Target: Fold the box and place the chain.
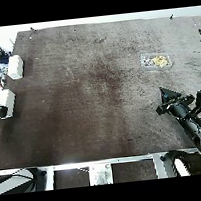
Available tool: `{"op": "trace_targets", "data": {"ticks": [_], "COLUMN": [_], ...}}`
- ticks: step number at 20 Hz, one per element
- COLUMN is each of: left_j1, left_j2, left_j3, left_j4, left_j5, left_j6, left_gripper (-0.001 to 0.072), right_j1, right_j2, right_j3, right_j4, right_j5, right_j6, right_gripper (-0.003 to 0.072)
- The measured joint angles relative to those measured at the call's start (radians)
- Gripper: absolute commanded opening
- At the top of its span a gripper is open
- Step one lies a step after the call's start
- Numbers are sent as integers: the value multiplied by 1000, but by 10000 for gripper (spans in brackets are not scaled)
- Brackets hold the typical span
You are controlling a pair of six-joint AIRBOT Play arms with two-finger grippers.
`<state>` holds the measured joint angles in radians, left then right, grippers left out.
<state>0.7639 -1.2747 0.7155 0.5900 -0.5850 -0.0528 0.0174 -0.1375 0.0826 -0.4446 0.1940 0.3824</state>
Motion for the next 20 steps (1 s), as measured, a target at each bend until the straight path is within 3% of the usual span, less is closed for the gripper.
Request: {"op": "trace_targets", "data": {"ticks": [4, 5, 7, 8, 11, 13, 16, 20], "left_j1": [0, 0, 0, 1, -8, -35, -124, -317], "left_j2": [71, 87, 115, 126, 164, 218, 340, 556], "left_j3": [52, 68, 110, 135, 212, 241, 232, 115], "left_j4": [-6, -19, -84, -123, -278, -362, -423, -457], "left_j5": [-74, -105, -185, -240, -402, -413, -283, 3], "left_j6": [-40, -54, -72, -71, -50, -53, -69, -72], "left_gripper": [713, 596, 113, 11, 6, 6, 6, 6], "right_j1": [0, 0, 0, 0, 0, 0, 0, 0], "right_j2": [0, 0, 0, 0, 0, 0, 0, 0], "right_j3": [0, 0, 0, 0, 0, 0, 0, 0], "right_j4": [0, 0, 0, 0, 0, 0, 0, 0], "right_j5": [0, 0, 0, 0, 0, 0, 0, 0], "right_j6": [0, 0, 0, 0, 0, 0, 0, 0], "right_gripper": [14, 14, 14, 14, 14, 14, 14, 14]}}
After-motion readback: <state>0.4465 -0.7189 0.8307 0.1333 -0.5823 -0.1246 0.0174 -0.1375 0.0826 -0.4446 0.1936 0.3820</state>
